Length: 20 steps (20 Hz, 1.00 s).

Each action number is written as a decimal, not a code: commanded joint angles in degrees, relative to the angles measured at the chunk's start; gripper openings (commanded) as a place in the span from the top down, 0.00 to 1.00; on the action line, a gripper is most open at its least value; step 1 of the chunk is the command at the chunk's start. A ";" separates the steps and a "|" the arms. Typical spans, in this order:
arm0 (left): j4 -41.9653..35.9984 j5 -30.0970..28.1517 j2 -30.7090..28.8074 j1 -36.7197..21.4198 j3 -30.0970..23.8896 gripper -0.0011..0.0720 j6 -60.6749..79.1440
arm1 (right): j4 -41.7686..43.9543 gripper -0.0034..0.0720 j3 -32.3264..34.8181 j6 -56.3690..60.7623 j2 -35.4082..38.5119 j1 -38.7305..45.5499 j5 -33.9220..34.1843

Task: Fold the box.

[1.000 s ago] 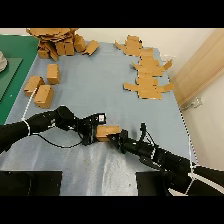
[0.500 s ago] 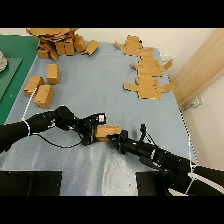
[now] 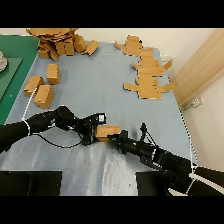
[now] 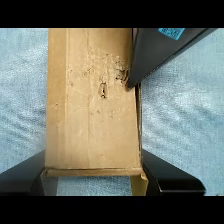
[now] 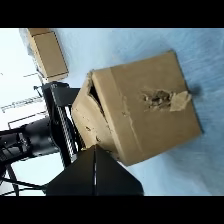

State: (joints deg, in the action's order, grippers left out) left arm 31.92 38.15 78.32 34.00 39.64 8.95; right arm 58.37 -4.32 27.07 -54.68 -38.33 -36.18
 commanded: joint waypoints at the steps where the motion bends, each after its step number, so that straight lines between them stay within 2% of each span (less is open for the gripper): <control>1: 0.02 -0.02 -0.04 -0.04 0.00 0.45 0.02 | 1.05 0.95 -0.20 -1.29 4.59 0.02 -1.05; 5: 0.02 -0.02 -0.04 -0.04 0.00 0.45 0.02 | 1.01 0.95 -0.20 -1.29 12.44 0.02 3.91; 8: 0.02 -0.02 -0.04 -0.04 0.00 0.45 0.02 | 0.63 0.95 -0.35 -4.15 18.32 2.21 16.00; 9: 0.02 -0.02 -0.04 -0.04 0.00 0.45 0.02 | -0.44 0.95 -0.37 -4.26 19.91 4.15 18.05; 12: 0.02 -0.02 -0.04 -0.04 0.00 0.45 0.02 | -10.75 0.95 -0.66 -4.11 22.38 11.67 19.17; 14: 0.02 -0.02 -0.04 -0.04 0.00 0.45 0.02 | -14.73 0.95 -1.77 -3.98 22.16 14.58 19.15; 20: 0.02 -0.02 -0.04 -0.04 0.00 0.45 0.02 | -17.53 0.95 -5.53 -4.00 21.86 14.88 19.56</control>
